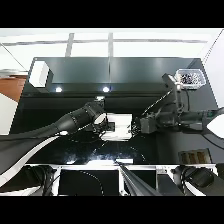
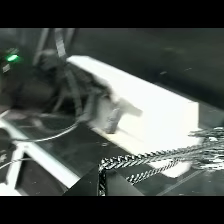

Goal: Fold the box and place the chain.

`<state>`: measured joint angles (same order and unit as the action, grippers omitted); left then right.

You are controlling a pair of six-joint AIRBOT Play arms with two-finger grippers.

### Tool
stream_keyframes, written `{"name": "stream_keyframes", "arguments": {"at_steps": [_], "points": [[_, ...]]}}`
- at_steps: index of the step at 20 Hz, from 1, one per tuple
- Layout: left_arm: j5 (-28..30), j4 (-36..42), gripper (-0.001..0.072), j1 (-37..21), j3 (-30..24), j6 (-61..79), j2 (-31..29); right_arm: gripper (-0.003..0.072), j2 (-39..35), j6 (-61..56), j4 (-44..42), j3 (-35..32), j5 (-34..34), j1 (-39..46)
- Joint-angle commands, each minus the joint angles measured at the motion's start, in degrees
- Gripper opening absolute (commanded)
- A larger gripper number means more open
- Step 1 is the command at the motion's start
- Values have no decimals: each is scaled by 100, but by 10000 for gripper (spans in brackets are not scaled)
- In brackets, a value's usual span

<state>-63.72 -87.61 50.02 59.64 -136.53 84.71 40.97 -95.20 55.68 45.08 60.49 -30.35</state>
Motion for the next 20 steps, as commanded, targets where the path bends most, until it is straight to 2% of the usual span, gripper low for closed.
{"name": "stream_keyframes", "arguments": {"at_steps": [1, 6, 7, 8, 9, 11, 13, 15, 16, 17, 18, 20], "points": [[0, 0, 35, 4, 0, 0, -2, 28, 101, 0, -492, -256, -726, -435], [-4, 2, 35, 4, 0, 2, -2, 30, 442, -22, -400, -444, -977, -577], [-2, 0, 35, 4, 0, 0, -2, 74, 442, -22, -400, -444, -960, -575], [-2, 0, 35, 4, 0, 0, -2, 390, 442, -28, -387, -444, -911, -570], [-2, 0, 35, 4, 0, 0, -2, 547, 437, -85, -282, -439, -837, -538], [-4, 2, 35, 4, 0, 0, -2, 547, 332, -90, 74, -437, -610, -243], [-2, 0, 35, 4, 0, 0, -2, 546, 146, -184, 726, -439, -332, 417], [-2, 2, 35, 4, 0, 0, -2, 547, 107, -400, 1856, -448, -240, 1165], [-4, 2, 35, 4, 0, 0, -2, 549, 136, -682, 2597, -501, -413, 1530], [-9, 4, 35, 4, 0, 2, -2, 645, 192, -767, 3134, -575, -667, 1836], [-7, 4, 35, 4, 0, 0, -2, 702, 354, -645, 3423, -592, -872, 2140], [0, 0, 35, 2, 0, 0, -2, 701, 868, -455, 3401, -590, -1453, 2647]]}}
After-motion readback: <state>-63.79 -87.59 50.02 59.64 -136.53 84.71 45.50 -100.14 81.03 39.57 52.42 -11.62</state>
